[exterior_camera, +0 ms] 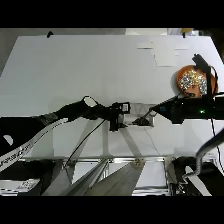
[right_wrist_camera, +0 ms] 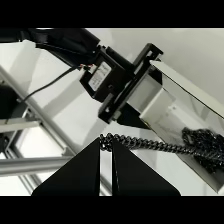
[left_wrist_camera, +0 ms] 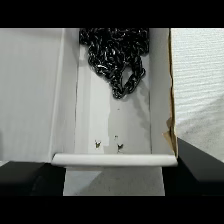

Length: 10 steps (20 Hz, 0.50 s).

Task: Fold the box and place the chain.

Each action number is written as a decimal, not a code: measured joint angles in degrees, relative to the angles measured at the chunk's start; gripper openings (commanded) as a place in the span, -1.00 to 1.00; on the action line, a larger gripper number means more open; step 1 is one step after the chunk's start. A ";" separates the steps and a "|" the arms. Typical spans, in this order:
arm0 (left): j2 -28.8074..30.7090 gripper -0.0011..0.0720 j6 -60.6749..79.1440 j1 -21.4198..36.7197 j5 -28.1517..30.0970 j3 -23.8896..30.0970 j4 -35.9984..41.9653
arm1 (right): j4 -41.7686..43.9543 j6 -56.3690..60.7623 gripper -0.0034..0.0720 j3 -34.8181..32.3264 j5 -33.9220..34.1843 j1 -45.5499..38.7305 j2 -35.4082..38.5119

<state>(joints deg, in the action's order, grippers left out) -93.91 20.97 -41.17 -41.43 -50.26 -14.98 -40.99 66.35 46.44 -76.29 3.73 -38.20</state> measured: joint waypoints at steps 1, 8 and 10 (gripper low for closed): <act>0.00 -0.06 0.00 0.00 0.00 0.00 0.00 | 0.22 -0.13 -0.87 -0.50 0.66 0.39 0.02; 0.00 -0.06 0.00 0.00 0.00 0.00 0.00 | -1.84 -4.02 -0.87 -8.11 11.76 7.17 -2.91; 0.00 -0.06 0.00 0.00 0.00 0.00 0.00 | -3.34 -4.55 -0.87 -10.12 13.73 8.61 -5.64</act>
